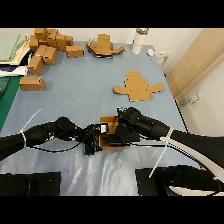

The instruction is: Fold the box.

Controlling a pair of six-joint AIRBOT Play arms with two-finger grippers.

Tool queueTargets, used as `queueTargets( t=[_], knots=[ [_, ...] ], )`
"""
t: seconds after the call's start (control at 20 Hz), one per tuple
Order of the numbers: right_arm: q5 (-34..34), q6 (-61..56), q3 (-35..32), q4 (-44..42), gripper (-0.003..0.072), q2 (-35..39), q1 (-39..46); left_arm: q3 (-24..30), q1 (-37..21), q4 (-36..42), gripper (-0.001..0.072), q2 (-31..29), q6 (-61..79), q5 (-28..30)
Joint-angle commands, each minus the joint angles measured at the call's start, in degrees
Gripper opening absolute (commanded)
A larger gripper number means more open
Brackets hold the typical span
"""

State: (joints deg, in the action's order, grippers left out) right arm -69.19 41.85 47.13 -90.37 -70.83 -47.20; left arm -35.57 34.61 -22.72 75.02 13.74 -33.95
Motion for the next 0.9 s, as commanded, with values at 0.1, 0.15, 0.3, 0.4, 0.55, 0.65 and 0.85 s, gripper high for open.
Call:
queueTargets(
  t=[0.1,0.15,0.3,0.4,0.55,0.65,0.85],
  knots=[
    [-0.7,1.29,1.01,0.63,0.0362,-0.02,-0.07,-0.04,0.02,-0.02,0.0471,0.04,0.13,-0.04],
    [-1.01,1.29,1.31,0.92,0.0362,0.26,-0.07,-0.04,0.02,-0.02,0.0471,0.04,0.13,-0.04],
    [-2.97,1.27,1.53,2.91,0.0387,2.14,0.0,-0.04,0.02,-0.02,0.0471,0.04,0.13,-0.04],
    [-4.13,1.27,1.55,3.37,0.0443,3.74,0.11,-0.04,0.02,-0.04,0.0471,0.04,0.13,-0.04],
    [-3.89,1.29,2.12,1.01,0.0442,8.11,0.11,-0.04,0.02,-0.04,0.0472,0.04,0.13,-0.04],
    [-3.82,1.75,2.38,-0.59,0.0439,11.91,0.13,-0.04,0.02,-0.02,0.0471,0.04,0.13,-0.04],
    [-10.45,3.28,1.6,2.75,0.0032,15.17,4.11,-0.04,0.02,-0.02,0.0472,0.04,0.13,-0.04]
  ],
)
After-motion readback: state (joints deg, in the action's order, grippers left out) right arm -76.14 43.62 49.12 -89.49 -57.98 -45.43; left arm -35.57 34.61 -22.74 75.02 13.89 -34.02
